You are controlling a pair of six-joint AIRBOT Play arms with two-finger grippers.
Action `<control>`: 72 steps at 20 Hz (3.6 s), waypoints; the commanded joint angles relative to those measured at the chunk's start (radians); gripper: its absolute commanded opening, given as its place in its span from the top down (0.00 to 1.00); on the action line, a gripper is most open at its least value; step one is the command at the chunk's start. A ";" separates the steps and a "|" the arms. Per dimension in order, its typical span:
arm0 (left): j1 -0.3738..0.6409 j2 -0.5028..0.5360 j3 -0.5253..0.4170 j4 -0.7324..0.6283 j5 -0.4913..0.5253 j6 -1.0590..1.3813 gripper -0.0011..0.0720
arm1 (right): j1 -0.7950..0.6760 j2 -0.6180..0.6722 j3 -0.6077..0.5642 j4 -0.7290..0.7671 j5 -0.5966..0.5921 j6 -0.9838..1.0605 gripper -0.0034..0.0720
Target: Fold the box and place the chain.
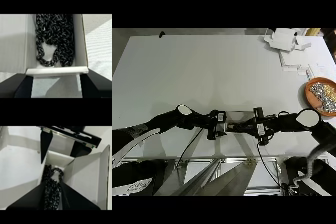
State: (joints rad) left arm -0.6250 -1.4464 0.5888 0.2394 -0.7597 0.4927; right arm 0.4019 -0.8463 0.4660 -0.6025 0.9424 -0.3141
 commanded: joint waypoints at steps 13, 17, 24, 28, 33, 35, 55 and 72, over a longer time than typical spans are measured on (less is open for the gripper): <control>0.000 0.000 0.000 0.000 0.000 0.000 0.61 | -0.464 0.008 0.003 -0.340 0.003 0.003 0.64; 0.000 0.000 0.000 0.000 0.000 0.000 0.61 | -0.470 -0.099 0.003 -0.341 -0.050 0.003 0.64; 0.000 0.000 0.000 0.000 0.000 0.000 0.61 | -0.470 -0.216 0.003 -0.344 -0.071 0.002 0.64; 0.000 0.000 0.000 0.000 0.000 0.000 0.61 | -0.470 -0.232 0.003 -0.344 -0.080 -0.002 0.64; 0.000 0.000 0.000 0.000 0.000 0.000 0.61 | -0.470 -0.254 0.003 -0.363 -0.100 -0.009 0.64; 0.000 0.000 0.000 0.000 0.000 0.000 0.61 | -0.470 -0.254 0.003 -0.367 -0.110 -0.009 0.67; 0.000 0.000 0.000 0.000 0.000 0.000 0.61 | -0.470 -0.286 0.002 -0.370 -0.148 -0.034 0.93; 0.000 0.000 0.000 0.000 0.000 0.000 0.61 | -0.442 0.163 0.002 0.053 0.353 0.060 0.93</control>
State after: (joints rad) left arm -0.6250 -1.4464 0.5888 0.2394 -0.7597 0.4927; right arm -0.0589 -0.7143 0.4675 -0.6968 1.2179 -0.2588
